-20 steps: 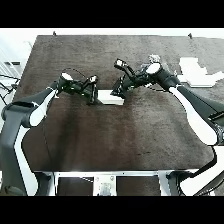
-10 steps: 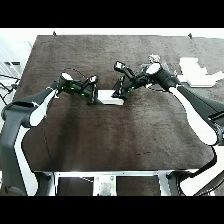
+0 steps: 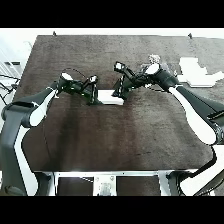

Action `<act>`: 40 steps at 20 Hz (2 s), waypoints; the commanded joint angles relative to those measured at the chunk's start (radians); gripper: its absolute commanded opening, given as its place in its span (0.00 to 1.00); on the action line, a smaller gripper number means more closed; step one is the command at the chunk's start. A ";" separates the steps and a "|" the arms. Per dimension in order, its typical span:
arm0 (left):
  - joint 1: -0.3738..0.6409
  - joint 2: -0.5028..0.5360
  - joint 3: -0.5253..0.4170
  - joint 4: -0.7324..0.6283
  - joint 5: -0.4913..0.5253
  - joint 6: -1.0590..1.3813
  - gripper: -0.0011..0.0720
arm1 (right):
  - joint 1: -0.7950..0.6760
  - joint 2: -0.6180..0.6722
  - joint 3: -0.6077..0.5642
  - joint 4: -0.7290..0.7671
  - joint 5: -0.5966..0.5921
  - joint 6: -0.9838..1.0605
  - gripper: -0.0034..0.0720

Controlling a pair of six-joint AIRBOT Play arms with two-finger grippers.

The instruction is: Fold the box and place the chain.

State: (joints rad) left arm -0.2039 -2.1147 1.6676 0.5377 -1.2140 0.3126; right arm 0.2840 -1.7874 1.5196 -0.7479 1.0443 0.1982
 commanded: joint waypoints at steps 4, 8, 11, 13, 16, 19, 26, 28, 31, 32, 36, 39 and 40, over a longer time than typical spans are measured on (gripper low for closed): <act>0.000 0.000 0.000 0.000 0.000 0.001 0.59 | -0.001 -0.002 0.027 -0.003 0.027 -0.027 0.64; 0.000 0.000 0.000 0.000 0.000 0.001 0.59 | -0.001 -0.004 0.037 -0.004 0.047 -0.039 0.63; 0.000 0.000 0.000 0.000 0.000 0.001 0.59 | -0.001 -0.004 0.043 -0.004 0.007 -0.038 0.60; 0.000 0.000 0.000 0.000 0.000 0.001 0.59 | -0.001 -0.004 0.052 -0.003 -0.003 -0.038 0.53; 0.000 0.000 0.000 0.000 0.000 0.001 0.59 | -0.001 -0.007 0.051 -0.005 -0.004 -0.038 0.43; 0.000 0.000 0.000 0.000 0.000 0.001 0.59 | -0.001 -0.012 0.051 -0.005 -0.003 -0.038 0.39; 0.000 0.000 0.000 0.000 0.000 0.002 0.59 | 0.003 -0.015 0.049 -0.004 0.009 -0.034 0.24; 0.000 0.000 0.000 0.000 0.000 0.002 0.59 | 0.003 -0.015 0.045 -0.004 0.031 -0.034 0.23; 0.000 0.000 0.000 0.000 0.000 0.002 0.59 | 0.003 -0.015 0.015 -0.004 0.030 -0.034 0.21; 0.000 0.000 0.000 0.000 0.001 0.002 0.59 | 0.003 -0.015 0.003 -0.004 0.030 -0.034 0.21; 0.000 0.000 0.000 0.000 0.001 0.002 0.59 | 0.006 -0.032 -0.009 -0.004 0.031 -0.034 0.21; 0.000 0.000 0.000 0.000 0.002 0.002 0.59 | 0.019 -0.044 -0.009 -0.003 0.077 -0.024 0.25; 0.000 0.000 0.000 0.000 0.002 0.002 0.59 | 0.022 -0.050 -0.009 -0.003 0.102 -0.024 0.27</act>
State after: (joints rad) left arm -0.2043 -2.1147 1.6676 0.5381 -1.2129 0.3164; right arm 0.2974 -1.8256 1.5135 -0.7532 1.0870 0.1707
